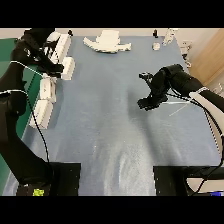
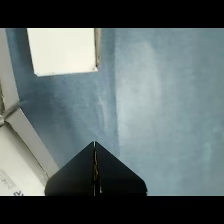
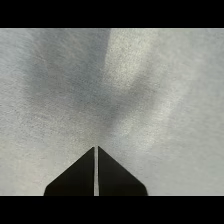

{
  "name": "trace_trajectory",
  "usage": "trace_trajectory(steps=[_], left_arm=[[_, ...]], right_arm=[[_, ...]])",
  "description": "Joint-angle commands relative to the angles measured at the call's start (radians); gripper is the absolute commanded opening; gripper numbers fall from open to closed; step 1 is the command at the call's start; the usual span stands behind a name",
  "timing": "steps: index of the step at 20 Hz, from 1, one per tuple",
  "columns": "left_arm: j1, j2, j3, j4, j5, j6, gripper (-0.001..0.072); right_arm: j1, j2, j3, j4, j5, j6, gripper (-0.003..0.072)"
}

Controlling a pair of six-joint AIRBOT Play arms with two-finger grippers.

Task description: Fold the box.

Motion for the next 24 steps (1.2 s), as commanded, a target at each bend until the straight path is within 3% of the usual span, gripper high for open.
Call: trace_trajectory(steps=[1,6,9,11,16,18,20,24], left_arm=[[-0.006,0.038,0.045,-0.104,-0.158,-0.014,0.0005],[-0.137,0.188,0.003,-0.114,-0.151,-0.015,0.0004],[-0.252,0.313,-0.127,-0.108,-0.129,-0.026,0.0005],[-0.335,0.423,-0.288,-0.096,-0.051,-0.049,0.0005],[-0.52,0.764,-0.829,-0.077,0.277,-0.138,0.0005],[-0.569,0.838,-0.964,-0.077,0.357,-0.174,0.0006],[-0.591,0.857,-1.011,-0.078,0.376,-0.183,0.001],[-0.595,0.854,-1.012,-0.084,0.37,-0.182,0.0012]], right_arm=[[0.0,-0.001,0.001,0.0,0.0,0.0,0.0031],[0.0,-0.001,0.001,0.0,0.0,0.0,0.003],[0.0,-0.001,0.001,0.0,0.0,0.0,0.0031],[0.0,-0.001,0.001,0.0,0.0,0.0,0.003],[0.0,-0.001,0.001,0.0,0.0,0.0,0.0031],[0.0,-0.001,0.001,0.0,0.0,0.0,0.0031],[0.0,-0.001,0.001,0.0,0.0,0.0,0.0031],[0.0,-0.001,0.001,0.0,0.0,0.0,0.003]])
